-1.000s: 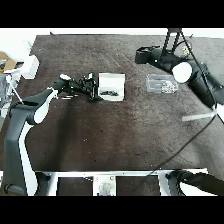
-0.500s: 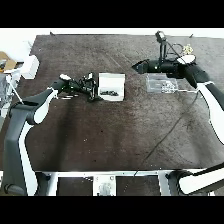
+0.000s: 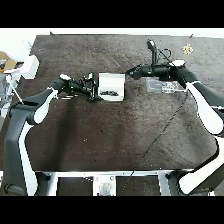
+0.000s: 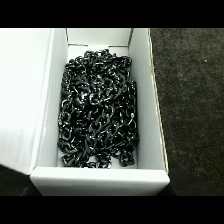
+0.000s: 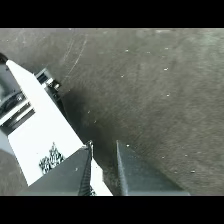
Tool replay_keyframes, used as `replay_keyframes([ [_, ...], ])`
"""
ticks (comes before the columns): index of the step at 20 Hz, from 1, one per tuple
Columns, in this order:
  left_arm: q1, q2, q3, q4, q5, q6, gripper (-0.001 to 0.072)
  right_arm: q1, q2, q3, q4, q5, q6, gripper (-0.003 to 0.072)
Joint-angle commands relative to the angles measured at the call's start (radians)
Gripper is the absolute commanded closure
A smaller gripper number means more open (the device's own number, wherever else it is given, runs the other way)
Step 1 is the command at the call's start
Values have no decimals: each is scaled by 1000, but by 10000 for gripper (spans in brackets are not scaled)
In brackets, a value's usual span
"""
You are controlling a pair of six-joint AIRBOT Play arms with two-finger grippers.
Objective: Fold the box and place the chain.
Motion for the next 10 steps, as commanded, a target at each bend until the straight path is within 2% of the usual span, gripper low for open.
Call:
replay_keyframes([
  [1,-1,1,0,0,0,0,547,24,-34,4,8,43,-101,492],
  [3,-1,1,0,0,0,0,547,24,-37,3,15,144,-211,316],
  [7,-1,1,0,0,0,0,547,26,-37,3,11,263,-279,296],
  [8,-1,1,0,0,0,0,547,28,-37,3,10,280,-301,221],
  [9,-1,1,0,0,0,0,547,33,-37,3,10,283,-316,99],
  [10,-1,1,0,0,0,0,547,37,-37,3,8,277,-328,102],
])
